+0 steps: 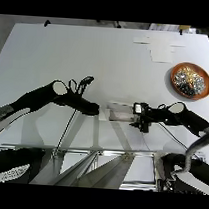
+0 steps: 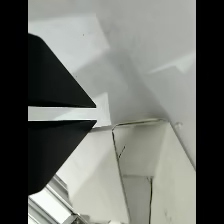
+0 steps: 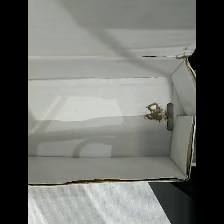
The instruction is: Fold the box and place the chain.
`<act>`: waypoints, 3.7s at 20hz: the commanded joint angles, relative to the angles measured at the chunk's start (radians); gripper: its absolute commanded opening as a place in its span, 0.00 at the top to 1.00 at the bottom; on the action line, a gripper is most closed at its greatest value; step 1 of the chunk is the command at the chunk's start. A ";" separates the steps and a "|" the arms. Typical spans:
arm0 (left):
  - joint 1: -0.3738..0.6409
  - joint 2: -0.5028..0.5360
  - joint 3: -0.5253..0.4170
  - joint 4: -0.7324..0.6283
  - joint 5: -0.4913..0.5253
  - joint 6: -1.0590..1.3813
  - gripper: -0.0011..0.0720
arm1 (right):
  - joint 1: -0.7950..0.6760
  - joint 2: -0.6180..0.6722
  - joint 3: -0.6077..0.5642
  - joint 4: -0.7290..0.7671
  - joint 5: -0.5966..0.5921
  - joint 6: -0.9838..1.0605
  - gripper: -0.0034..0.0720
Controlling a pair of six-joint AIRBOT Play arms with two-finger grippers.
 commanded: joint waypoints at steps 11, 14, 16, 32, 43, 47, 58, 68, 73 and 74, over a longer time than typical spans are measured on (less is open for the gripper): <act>-0.069 0.032 0.003 -0.044 0.034 0.009 0.61 | 0.000 0.000 0.000 0.000 0.000 0.000 0.43; -0.085 0.032 0.003 -0.057 0.055 0.008 0.60 | 0.000 0.000 0.000 0.000 0.000 0.000 0.43; -0.096 0.031 0.005 -0.065 0.084 -0.013 0.56 | 0.000 0.000 0.000 0.000 0.000 0.000 0.43; -0.177 0.031 0.062 0.123 0.142 -0.266 0.42 | 0.000 0.000 0.000 0.000 0.000 0.000 0.43; -0.259 -0.041 0.154 0.312 0.148 -0.552 0.42 | 0.000 0.000 0.000 0.000 0.000 0.000 0.43; -0.296 -0.090 0.193 0.352 0.137 -0.658 0.42 | 0.000 0.000 0.000 0.001 0.000 0.000 0.43; -0.323 -0.141 0.360 0.613 -0.169 -0.969 0.48 | 0.000 0.000 0.000 0.001 0.000 0.000 0.43; -0.389 -0.276 0.454 0.648 -0.196 -1.065 0.58 | 0.000 0.000 0.000 0.000 0.000 0.000 0.43; -0.389 -0.301 0.505 0.692 -0.223 -1.065 0.73 | 0.000 0.000 0.000 0.000 0.000 0.000 0.43; -0.393 -0.317 0.525 0.692 -0.238 -1.065 0.73 | 0.000 0.000 0.000 0.000 0.000 0.000 0.43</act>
